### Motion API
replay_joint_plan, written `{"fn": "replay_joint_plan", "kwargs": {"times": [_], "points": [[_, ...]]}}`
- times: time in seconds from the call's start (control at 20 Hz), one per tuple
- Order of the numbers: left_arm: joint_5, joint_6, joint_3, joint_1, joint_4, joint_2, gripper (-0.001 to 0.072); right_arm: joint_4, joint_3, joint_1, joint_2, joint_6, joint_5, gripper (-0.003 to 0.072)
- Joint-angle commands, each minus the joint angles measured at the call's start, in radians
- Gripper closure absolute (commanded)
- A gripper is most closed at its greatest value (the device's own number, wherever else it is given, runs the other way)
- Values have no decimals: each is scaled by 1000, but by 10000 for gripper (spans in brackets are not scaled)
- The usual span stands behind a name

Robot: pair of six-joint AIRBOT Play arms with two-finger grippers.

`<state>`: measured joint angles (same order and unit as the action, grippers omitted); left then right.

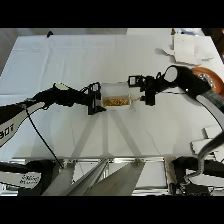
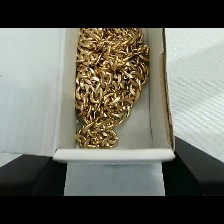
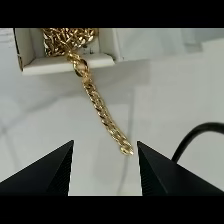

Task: Fold the box and place the chain.

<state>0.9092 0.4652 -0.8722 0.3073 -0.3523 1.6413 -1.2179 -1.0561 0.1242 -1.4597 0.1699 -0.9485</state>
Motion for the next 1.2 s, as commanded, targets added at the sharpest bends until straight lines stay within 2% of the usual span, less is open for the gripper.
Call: {"fn": "replay_joint_plan", "kwargs": {"times": [0.0, 0.3, 0.45, 0.55, 0.65, 0.75, 0.8, 1.0, 1.15], "points": [[0, 0, -1, 0, 0, 0, 554, 40, 5, -2, -88, -48, 30, 282], [0, 0, -1, 0, 0, 0, 554, 48, 5, -2, -130, -48, 151, 280], [0, 0, -1, 0, 0, 0, 554, 48, 5, -2, -134, -48, 175, 298], [0, 0, -1, 0, 0, 0, 554, 47, 5, -2, -147, -47, 172, 387], [0, 0, -1, 0, 0, 0, 554, 45, 5, 0, -162, -47, 156, 425], [0, 0, -1, 0, 0, 0, 554, 44, 5, -1, -166, -37, 125, 571], [0, 0, -1, 0, 0, 0, 554, 42, 5, -1, -165, -37, 111, 670], [0, 0, -1, 0, 0, 0, 554, 38, 5, -1, -156, -31, 35, 672], [0, 0, -1, 0, 0, 0, 554, 38, 5, -1, -120, 71, 17, 672]]}}
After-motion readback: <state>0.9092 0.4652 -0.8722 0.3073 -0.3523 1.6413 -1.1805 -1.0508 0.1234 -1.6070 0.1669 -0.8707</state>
